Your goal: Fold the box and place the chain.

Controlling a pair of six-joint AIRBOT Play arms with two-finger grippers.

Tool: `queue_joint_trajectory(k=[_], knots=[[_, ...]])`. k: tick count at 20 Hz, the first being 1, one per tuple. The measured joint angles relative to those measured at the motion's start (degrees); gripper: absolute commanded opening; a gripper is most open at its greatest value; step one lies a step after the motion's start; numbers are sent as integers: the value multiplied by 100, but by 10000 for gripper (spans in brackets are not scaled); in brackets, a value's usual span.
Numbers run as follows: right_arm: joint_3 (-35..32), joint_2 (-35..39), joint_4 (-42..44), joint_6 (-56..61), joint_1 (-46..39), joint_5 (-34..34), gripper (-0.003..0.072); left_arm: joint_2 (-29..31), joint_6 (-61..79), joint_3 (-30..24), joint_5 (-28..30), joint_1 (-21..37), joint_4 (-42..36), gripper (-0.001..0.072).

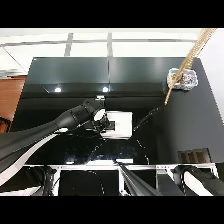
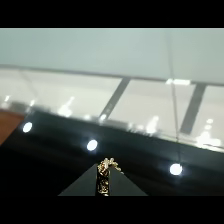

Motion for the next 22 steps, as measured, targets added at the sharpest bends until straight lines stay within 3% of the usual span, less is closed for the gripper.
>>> queue_joint_trajectory(k=[7, 15, 22], knots=[[-872, 223, 446, -328, 890, 702, 15, 0, 0, 0, 37, 0, 0, 31], [-2645, 249, 1530, -610, 1493, 557, 15, 0, 0, 0, 37, 0, 0, 31], [-3058, 343, 1508, -669, 1036, 647, 15, 0, 0, 0, 7, 0, -2, 31]])
